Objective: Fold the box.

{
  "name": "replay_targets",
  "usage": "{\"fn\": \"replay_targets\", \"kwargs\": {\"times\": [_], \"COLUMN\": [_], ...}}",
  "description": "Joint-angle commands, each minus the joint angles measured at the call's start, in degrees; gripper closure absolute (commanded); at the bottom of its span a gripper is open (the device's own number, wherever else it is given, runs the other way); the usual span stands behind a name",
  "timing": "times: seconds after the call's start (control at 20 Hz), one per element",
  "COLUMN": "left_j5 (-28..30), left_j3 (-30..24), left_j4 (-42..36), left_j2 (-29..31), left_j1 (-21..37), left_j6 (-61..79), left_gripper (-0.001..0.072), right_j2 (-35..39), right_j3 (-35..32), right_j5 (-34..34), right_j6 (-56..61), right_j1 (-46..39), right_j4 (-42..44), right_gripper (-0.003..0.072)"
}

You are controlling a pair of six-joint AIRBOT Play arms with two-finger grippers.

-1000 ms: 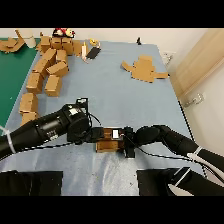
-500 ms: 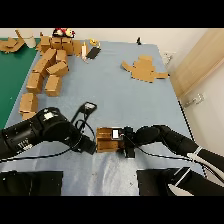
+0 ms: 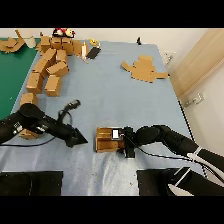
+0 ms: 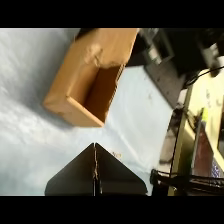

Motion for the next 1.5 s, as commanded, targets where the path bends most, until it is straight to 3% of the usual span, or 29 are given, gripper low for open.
{"fn": "replay_targets", "kwargs": {"times": [0.0, 0.05, 0.25, 0.35, 0.45, 0.65, 0.7, 0.75, 0.95, 1.45], "left_j5": [-5.5, -3.7, 13.0, 19.8, 21.2, 24.0, 23.8, 23.9, 25.5, 32.3], "left_j3": [-1.2, -1.2, -1.2, -1.4, -2.9, -11.0, -11.9, -11.9, -11.9, -11.2], "left_j4": [-14.0, -15.7, -15.2, -9.6, -4.1, -3.9, -4.0, -4.6, -9.3, -9.7], "left_j2": [-4.9, -5.5, -4.0, -2.2, 0.7, 6.6, 6.7, 6.7, 6.5, -0.3], "left_j1": [10.0, 9.2, -0.7, -5.6, -6.8, -6.8, -6.9, -7.2, -9.5, -18.8], "left_j6": [26.6, 30.4, 39.8, 41.7, 41.6, 41.8, 41.8, 41.8, 41.2, 41.1], "left_gripper": [0.0700, 0.0701, 0.0702, 0.0702, 0.0703, 0.0697, 0.0529, -0.0002, 0.0008, 0.0008], "right_j2": [0.0, 0.0, 0.0, 0.0, 0.0, 0.0, 0.0, 0.0, 0.0, 0.0], "right_j3": [0.0, 0.0, 0.0, 0.0, 0.0, 0.0, 0.0, 0.0, 0.0, 0.0], "right_j5": [0.0, 0.0, 0.0, 0.0, 0.0, 0.0, 0.0, 0.0, 0.0, 0.0], "right_j6": [0.0, 0.0, 0.0, 0.0, 0.0, 0.0, 0.0, 0.0, 0.0, 0.0], "right_j1": [0.0, 0.0, 0.0, 0.0, 0.0, 0.0, 0.0, 0.0, 0.0, 0.0], "right_j4": [0.0, 0.0, -0.2, -0.2, -0.2, -0.2, -0.2, -0.2, -0.2, -0.2], "right_gripper": [0.0213, 0.0213, 0.0213, 0.0213, 0.0213, 0.0213, 0.0213, 0.0213, 0.0213, 0.0213]}}
